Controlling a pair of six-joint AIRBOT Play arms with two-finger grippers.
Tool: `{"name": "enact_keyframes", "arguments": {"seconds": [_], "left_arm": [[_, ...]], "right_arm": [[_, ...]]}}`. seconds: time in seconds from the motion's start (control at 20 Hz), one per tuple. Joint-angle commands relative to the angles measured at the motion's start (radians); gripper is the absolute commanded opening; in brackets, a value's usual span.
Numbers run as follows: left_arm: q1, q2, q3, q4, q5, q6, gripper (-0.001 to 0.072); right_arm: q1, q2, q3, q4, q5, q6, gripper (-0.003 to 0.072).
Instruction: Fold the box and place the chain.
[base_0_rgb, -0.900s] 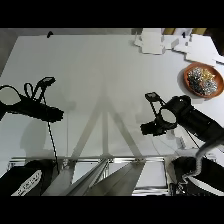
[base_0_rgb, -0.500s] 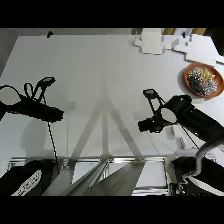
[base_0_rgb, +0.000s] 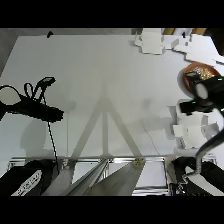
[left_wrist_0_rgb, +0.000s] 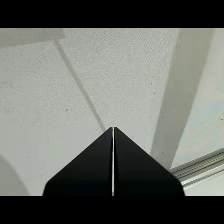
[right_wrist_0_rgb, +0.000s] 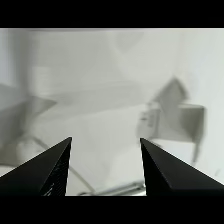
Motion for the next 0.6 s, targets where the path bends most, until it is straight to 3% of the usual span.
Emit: {"name": "enact_keyframes", "arguments": {"seconds": [0.0, 0.25, 0.55], "left_arm": [[0.000, 0.001, 0.000, 0.000, 0.000, 0.000, 0.0009], [0.000, 0.001, -0.001, 0.000, 0.000, 0.000, 0.0009], [0.000, 0.001, 0.000, 0.000, 0.000, 0.000, 0.0009]], "right_arm": [[-0.287, -0.010, 0.002, -0.048, -0.038, -0.113, 0.0473], [-0.526, -0.075, 0.002, -0.065, -0.094, -0.180, 0.0472], [-0.569, -0.186, 0.002, -0.054, -0.117, -0.198, 0.0471]]}}
